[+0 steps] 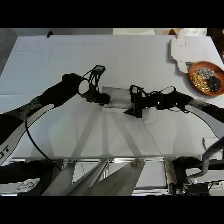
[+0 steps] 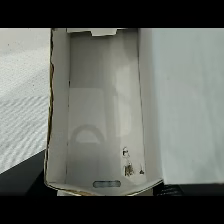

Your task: Fold the box and place the chain.

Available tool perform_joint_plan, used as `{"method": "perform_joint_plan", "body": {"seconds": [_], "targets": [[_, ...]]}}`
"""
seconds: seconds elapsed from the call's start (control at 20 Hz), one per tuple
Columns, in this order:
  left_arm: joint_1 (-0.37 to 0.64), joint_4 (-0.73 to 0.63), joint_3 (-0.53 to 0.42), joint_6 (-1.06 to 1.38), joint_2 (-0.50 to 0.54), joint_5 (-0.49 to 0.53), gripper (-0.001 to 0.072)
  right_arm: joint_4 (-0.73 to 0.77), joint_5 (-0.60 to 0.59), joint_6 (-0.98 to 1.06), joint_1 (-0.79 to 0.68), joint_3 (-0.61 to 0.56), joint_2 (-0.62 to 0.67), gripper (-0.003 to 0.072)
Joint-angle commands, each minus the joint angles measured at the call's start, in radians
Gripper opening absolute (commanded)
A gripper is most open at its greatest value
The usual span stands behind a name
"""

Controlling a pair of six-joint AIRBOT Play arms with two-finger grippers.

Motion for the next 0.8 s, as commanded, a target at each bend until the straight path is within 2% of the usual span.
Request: {"method": "perform_joint_plan", "body": {"seconds": [0.0,0.2,0.5,0.65,0.75], "targets": [[-0.025,0.077,0.076,-0.127,-0.058,-0.093,0.0392,0.0,0.0,0.0,0.0,0.0,0.001,0.0457],[-0.053,0.078,0.126,-0.19,-0.111,-0.152,0.0392,0.0,0.0,0.0,0.0,0.0,0.001,0.0457],[-0.072,0.154,0.129,-0.39,-0.12,-0.167,0.0388,0.0,0.0,0.0,0.0,0.0,0.001,0.0457],[-0.09,0.209,0.129,-0.411,-0.121,-0.173,0.0323,0.0,0.0,0.0,0.0,0.0,0.001,0.0457],[-0.095,0.208,0.129,-0.448,-0.131,-0.174,0.0323,0.0,0.0,0.0,0.0,0.0,0.001,0.0457]]}}
